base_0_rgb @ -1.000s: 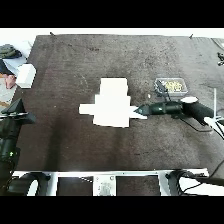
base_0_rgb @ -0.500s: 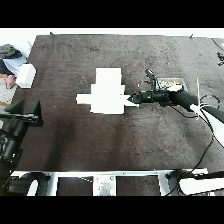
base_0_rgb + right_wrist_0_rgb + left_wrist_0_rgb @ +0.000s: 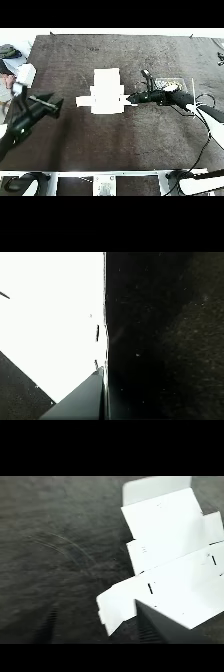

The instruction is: Fold the box and place the chain.

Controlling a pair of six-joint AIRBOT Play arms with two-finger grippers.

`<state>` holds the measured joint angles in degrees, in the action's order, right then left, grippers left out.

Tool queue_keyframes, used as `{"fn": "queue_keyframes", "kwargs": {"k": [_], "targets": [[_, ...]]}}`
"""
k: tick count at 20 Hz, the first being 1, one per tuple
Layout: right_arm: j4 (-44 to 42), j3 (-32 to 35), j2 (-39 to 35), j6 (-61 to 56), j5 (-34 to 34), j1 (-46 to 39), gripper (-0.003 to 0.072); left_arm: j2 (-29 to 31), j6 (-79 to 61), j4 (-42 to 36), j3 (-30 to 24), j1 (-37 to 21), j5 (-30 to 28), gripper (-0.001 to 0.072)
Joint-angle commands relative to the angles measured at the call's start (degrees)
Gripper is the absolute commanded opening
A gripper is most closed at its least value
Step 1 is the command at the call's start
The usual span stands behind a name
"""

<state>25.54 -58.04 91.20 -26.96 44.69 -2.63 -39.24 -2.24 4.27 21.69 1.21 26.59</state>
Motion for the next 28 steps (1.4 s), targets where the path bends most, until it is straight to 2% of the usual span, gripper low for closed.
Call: {"fn": "queue_keyframes", "kwargs": {"k": [1,3,6,9,12,15,18,21,25,28], "targets": [[0.2,0.0,1.1,0.4,-0.1,0.9,-0.0018,-18.0,-2.7,2.3,10.7,0.0,9.2,0.0617],[-0.6,0.0,1.1,0.4,-0.2,0.9,-0.0019,-27.0,-1.3,5.8,18.9,0.0,14.6,0.0618],[-0.3,0.0,1.1,0.4,-0.3,0.9,-0.0018,-38.7,8.3,13.0,32.5,0.0,20.0,0.0617],[-0.4,0.0,1.1,0.4,-0.4,0.9,-0.0018,-50.2,19.3,21.4,48.4,0.7,30.5,0.0615],[-0.3,0.0,1.1,0.4,-0.5,0.7,-0.0018,-59.3,27.9,29.3,62.0,3.3,36.3,0.0615],[-0.2,0.0,1.1,0.4,-0.6,0.6,-0.0018,-66.3,33.9,33.9,71.8,5.0,40.1,0.0615],[-0.3,0.0,1.1,0.4,-0.6,0.2,-0.0018,-71.9,36.7,33.6,77.7,5.5,44.8,0.0614],[-0.2,0.0,1.0,0.4,-0.5,-0.2,-0.0018,-76.1,36.9,32.3,81.3,5.5,47.8,0.0614],[-0.2,0.0,1.0,0.4,-0.6,-0.2,-0.0018,-78.5,36.9,29.3,82.0,5.5,48.5,0.0604],[-0.2,0.0,1.0,0.5,-0.6,-0.2,-0.0018,-79.6,34.4,25.1,82.0,5.5,51.5,0.0604]]}}
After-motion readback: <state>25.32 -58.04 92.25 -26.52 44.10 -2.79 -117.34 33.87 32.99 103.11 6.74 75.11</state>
